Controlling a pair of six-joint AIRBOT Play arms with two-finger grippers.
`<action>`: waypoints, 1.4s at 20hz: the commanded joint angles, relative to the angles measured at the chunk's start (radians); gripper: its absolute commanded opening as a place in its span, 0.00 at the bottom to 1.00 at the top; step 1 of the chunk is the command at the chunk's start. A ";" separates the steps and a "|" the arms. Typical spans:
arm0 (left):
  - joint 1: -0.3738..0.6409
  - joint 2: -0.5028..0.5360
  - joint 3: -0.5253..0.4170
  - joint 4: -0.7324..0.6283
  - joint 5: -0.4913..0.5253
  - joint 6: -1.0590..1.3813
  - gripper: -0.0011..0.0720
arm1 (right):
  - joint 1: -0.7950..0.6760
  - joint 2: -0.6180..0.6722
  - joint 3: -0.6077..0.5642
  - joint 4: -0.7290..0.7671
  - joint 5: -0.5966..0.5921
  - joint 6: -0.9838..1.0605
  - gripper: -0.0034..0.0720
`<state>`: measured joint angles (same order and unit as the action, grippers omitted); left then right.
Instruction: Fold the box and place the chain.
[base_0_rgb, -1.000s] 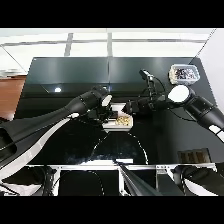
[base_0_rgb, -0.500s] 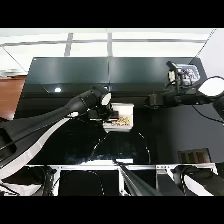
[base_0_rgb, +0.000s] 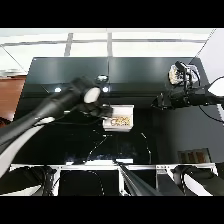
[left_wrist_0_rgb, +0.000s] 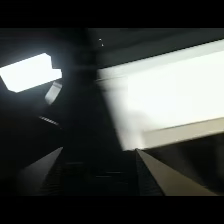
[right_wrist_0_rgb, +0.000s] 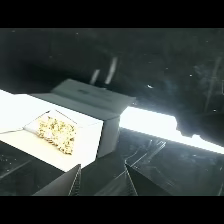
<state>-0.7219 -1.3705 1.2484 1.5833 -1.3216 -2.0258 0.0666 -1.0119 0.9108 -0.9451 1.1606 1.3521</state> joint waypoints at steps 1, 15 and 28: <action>0.172 0.179 -0.170 -0.032 0.038 0.150 0.73 | -0.002 0.001 0.001 -0.025 -0.006 0.000 0.48; 0.324 0.288 -0.644 -0.851 0.422 2.074 0.99 | -0.002 0.000 0.001 -0.061 -0.050 0.000 0.48; 0.336 -0.083 -0.431 -0.922 0.425 2.197 0.99 | -0.002 0.000 -0.004 -0.057 -0.064 0.002 0.48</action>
<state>-0.3855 -1.4162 0.7979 0.6792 -0.8921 0.1555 0.0650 -1.0115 0.9073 -1.0031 1.1015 1.3533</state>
